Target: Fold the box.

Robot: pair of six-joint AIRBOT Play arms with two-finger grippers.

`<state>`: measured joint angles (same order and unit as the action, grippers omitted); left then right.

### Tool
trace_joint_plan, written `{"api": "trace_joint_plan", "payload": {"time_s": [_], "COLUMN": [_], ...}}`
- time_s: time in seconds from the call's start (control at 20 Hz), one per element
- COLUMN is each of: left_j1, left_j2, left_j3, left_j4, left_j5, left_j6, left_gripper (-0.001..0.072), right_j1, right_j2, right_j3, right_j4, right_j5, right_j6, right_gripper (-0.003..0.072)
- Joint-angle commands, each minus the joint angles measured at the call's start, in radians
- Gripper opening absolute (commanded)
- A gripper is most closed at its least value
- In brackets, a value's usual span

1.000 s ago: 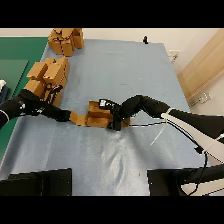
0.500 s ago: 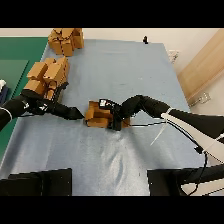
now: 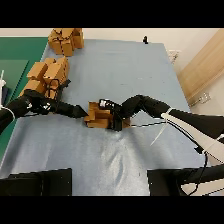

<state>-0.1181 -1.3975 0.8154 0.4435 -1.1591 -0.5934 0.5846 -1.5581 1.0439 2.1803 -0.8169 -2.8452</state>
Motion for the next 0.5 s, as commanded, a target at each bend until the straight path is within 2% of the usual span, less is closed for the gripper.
{"api": "trace_joint_plan", "payload": {"time_s": [0.0,0.15,0.45], "left_j1": [-0.052,-0.083,-0.198], "left_j2": [-0.018,-0.017,-0.016], "left_j3": [0.001,0.035,0.158], "left_j4": [-0.013,0.016,0.331], "left_j5": [0.034,0.024,0.039], "left_j6": [-0.013,-0.105,-0.437], "left_gripper": [0.0557,0.0554,0.0554], "right_j1": [0.001,0.001,0.001], "right_j2": [-0.001,-0.001,-0.001], "right_j3": [0.000,0.000,0.000], "right_j4": [0.000,0.000,0.000], "right_j5": [0.003,0.004,0.004], "right_j6": [0.000,0.000,0.000], "right_gripper": [0.0518,0.0519,0.0519]}}
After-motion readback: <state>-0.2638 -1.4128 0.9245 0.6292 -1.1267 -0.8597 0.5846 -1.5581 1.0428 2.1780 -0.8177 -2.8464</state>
